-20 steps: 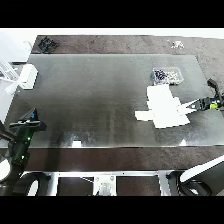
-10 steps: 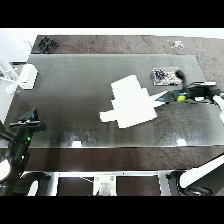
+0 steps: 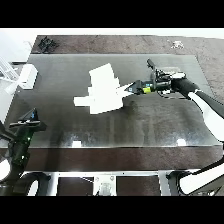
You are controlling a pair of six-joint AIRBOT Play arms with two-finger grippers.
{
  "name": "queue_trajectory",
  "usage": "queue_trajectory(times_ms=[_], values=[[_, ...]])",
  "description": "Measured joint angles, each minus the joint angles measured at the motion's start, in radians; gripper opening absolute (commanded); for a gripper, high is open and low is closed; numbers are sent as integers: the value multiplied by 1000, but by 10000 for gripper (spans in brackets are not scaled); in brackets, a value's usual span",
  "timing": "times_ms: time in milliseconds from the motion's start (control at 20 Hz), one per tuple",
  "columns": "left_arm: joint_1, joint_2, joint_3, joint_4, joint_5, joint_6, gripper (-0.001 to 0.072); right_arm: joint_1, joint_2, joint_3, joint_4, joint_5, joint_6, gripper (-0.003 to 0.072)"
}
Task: Fold the box and place the chain.
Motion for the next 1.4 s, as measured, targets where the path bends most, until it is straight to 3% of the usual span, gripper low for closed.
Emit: queue_trajectory(times_ms=[500,800,1100,1200,1400], values=[[0,0,0,0,0,0,23,53,188,-273,-48,-289,-3,6],[0,0,0,0,1,0,23,45,199,-295,-54,-373,-32,6],[0,0,0,0,0,0,25,47,132,-238,-55,-349,-51,6],[0,0,0,1,-9,1,439,51,117,-224,-56,-346,-53,6],[0,0,0,3,-56,6,451,62,83,-192,-54,-338,-51,6]])
